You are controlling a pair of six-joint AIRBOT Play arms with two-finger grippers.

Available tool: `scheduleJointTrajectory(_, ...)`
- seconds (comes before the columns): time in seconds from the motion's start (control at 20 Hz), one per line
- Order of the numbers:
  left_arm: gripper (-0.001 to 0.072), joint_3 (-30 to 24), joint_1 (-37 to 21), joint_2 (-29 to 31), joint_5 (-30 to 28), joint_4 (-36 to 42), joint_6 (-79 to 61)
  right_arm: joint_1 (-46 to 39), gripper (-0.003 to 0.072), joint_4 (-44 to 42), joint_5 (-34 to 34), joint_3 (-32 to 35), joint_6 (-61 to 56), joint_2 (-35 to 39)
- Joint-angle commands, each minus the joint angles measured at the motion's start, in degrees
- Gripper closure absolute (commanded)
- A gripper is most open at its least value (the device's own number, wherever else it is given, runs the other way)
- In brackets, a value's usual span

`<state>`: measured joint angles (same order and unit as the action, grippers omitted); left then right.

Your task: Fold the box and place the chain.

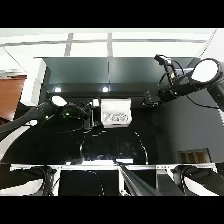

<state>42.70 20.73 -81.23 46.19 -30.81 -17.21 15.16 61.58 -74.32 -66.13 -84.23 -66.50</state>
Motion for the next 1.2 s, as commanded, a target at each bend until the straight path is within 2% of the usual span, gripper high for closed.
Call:
scheduleJointTrajectory(0.0,-0.0004,0.11,0.79,-0.09,-1.64,0.2,-0.83,-0.02,0.0434,-0.02,1.07,0.02,0.0,-0.07)
scheduleJointTrajectory(0.4,0.0,0.11,1.42,-0.09,-2.64,0.28,-0.92,-0.02,0.0434,-0.17,3.23,0.02,0.02,-1.81)
scheduleJointTrajectory(0.6,0.0007,0.11,2.1,-0.09,-2.89,1.11,-1.46,-0.02,0.0434,-0.33,8.9,0.02,0.02,-4.11)
scheduleJointTrajectory(0.7,0.0028,0.11,2.21,-0.09,-2.95,2.08,-2.12,-0.02,0.0434,-1.46,12.87,0.02,0.04,-5.77)
scheduleJointTrajectory(0.75,0.0122,0.11,2.19,-0.09,-3.19,2.64,-2.1,-0.02,0.0432,-2.19,15.37,0.02,0.02,-6.64)
scheduleJointTrajectory(0.8,0.0259,0.11,2.19,-0.09,-3.63,2.82,-2.08,-0.02,0.0338,-2.69,17.99,0.02,0.02,-7.3)
scheduleJointTrajectory(0.85,0.032,0.09,2.21,-0.09,-3.65,2.8,-2.08,-0.04,0.0062,-2.99,21.11,0.02,0.07,-7.74)
scheduleJointTrajectory(0.9,0.032,0.09,2.21,-0.09,-3.63,2.8,-2.08,-0.04,0.0034,-3.04,24.06,0.0,0.09,-8.02)
scheduleJointTrajectory(1.0,0.032,0.09,2.21,-0.09,-3.63,2.8,-2.08,-0.02,0.0035,-3.32,28.41,0.0,0.83,-8.92)
scheduleJointTrajectory(1.15,0.032,0.09,2.21,-0.09,-3.63,2.8,-2.08,0.76,0.0037,-5.09,26.45,0.02,7.52,-12.41)
